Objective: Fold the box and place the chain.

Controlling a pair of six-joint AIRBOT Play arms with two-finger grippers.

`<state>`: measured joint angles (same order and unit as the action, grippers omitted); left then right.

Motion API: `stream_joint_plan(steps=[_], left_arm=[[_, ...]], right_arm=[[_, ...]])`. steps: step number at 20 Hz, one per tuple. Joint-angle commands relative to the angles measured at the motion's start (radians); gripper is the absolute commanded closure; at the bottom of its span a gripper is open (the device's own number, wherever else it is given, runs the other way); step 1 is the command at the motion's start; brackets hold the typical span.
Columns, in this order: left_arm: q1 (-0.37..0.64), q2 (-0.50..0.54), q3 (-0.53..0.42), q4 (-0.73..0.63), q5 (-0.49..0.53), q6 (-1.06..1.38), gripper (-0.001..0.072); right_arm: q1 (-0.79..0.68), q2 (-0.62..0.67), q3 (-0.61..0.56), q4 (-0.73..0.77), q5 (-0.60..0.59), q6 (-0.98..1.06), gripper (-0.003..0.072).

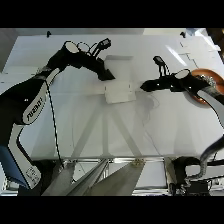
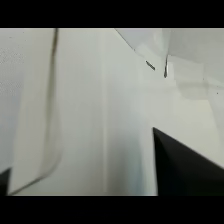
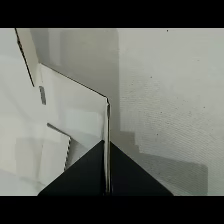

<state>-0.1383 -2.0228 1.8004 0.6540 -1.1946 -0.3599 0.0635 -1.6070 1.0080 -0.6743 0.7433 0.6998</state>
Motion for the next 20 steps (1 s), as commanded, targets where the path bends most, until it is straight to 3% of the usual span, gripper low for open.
stream_joint_plan(steps=[1, 3, 7, 20], left_arm=[[-0.001, 0.000, 0.001, -0.006, -0.024, 0.002, 0.0464], [0.000, 0.000, 0.001, -0.006, -0.040, 0.002, 0.0474], [0.000, 0.000, 0.001, 0.026, -0.071, 0.002, 0.0700], [0.000, 0.000, 0.000, 0.042, -0.111, 0.001, 0.0700]], right_arm=[[0.001, 0.001, 0.000, 0.000, 0.000, 0.000, 0.0674], [0.001, 0.001, 0.000, 0.000, 0.000, 0.000, 0.0674], [0.001, 0.001, 0.000, 0.000, 0.000, 0.000, 0.0674], [0.001, 0.001, 0.000, 0.000, 0.000, 0.000, 0.0674]])
